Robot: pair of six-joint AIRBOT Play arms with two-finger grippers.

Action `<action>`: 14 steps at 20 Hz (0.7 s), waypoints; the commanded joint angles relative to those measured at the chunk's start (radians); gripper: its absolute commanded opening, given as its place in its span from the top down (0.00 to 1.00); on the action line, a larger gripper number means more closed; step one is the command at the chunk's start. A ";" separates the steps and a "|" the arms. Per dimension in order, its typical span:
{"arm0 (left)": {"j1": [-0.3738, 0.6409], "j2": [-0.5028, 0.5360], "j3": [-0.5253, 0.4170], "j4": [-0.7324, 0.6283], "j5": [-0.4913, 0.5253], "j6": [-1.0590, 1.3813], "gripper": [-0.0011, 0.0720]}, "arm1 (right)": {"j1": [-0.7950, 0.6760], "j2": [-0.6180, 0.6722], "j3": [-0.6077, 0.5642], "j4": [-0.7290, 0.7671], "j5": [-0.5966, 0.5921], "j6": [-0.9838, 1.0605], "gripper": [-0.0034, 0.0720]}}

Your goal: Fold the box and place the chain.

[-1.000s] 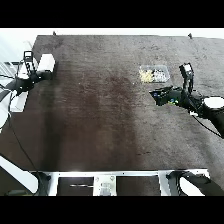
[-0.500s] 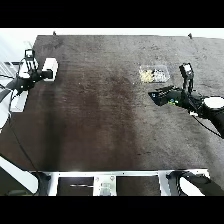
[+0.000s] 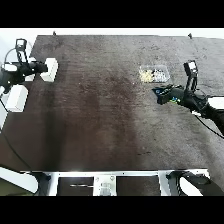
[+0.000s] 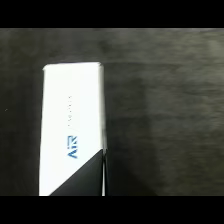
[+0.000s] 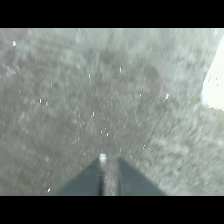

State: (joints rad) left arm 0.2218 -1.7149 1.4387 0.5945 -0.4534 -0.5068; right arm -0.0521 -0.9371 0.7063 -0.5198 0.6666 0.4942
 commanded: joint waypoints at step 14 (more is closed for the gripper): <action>-0.354 0.888 -0.803 -0.056 0.348 0.149 0.97 | -0.259 0.394 -0.109 -0.024 -0.037 0.003 0.95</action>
State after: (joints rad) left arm -0.0624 -1.0008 0.8234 0.5537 -0.1848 -0.3763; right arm -0.2707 -0.6144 0.6418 -0.5320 0.6418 0.4976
